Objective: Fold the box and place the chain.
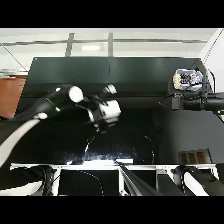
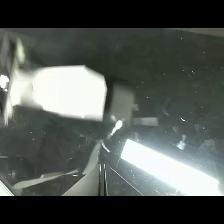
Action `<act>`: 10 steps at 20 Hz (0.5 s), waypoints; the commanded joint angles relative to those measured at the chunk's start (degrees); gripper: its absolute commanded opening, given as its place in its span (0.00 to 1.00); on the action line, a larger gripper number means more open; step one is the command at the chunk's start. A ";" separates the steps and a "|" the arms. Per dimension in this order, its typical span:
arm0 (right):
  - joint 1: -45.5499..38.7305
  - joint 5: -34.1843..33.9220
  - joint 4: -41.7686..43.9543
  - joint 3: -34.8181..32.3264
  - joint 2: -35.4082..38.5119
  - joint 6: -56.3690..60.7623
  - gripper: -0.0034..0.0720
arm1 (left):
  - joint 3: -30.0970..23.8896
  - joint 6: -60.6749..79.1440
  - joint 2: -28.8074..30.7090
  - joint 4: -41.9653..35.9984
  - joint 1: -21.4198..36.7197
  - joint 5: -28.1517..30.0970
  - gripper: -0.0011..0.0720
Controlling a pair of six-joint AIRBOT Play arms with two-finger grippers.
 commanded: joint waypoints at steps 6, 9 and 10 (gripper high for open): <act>0.00 2.82 1.53 0.04 0.02 1.81 0.10 | 19.69 -12.79 -11.72 5.38 39.08 -0.44 0.43; 0.00 2.69 2.93 0.07 0.02 2.47 0.10 | 30.93 -20.46 -21.73 5.33 46.40 -2.97 0.44; 0.00 2.56 3.23 0.04 0.02 3.93 0.10 | 33.97 -20.55 -24.33 5.35 47.43 -2.82 0.44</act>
